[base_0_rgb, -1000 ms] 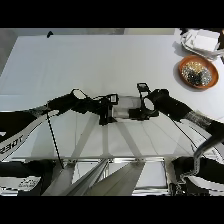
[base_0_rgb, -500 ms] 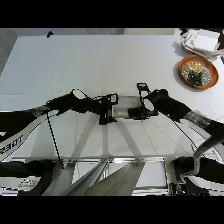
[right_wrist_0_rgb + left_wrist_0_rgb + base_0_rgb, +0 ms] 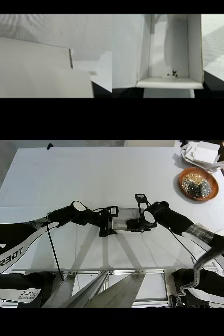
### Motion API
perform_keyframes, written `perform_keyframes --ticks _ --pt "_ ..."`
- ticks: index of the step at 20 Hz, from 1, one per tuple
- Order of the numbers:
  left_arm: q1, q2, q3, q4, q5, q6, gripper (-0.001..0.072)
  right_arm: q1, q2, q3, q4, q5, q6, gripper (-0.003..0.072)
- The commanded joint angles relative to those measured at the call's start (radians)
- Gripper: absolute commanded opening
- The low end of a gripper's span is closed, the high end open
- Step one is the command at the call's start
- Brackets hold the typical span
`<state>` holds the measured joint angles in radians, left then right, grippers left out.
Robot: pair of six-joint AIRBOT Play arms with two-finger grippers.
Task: Fold the box and place the chain.
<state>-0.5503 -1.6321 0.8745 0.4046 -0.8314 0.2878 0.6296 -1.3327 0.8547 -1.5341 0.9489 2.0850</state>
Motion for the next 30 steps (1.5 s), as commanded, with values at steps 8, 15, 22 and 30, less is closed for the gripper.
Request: perform_keyframes --ticks 8,15,22,30 --pt "0.0 0.0 0.0 0.003 -0.003 0.0 0.0329 -0.181 0.286 0.039 -0.123 0.16 -0.19 0.048" --pt "0.0 0.0 0.0 0.003 -0.003 0.0 0.0329 -0.786 0.05 0.259 -0.117 0.032 -0.531 0.0458" --pt "0.0 0.0 0.0 0.003 -0.003 0.0 0.0329 -0.999 -0.297 0.527 -0.116 0.026 -0.577 0.0427" --pt "0.0 0.0 0.0 0.003 -0.003 0.0 0.0329 -0.995 -0.434 0.546 -0.102 -0.051 -0.571 0.0388"
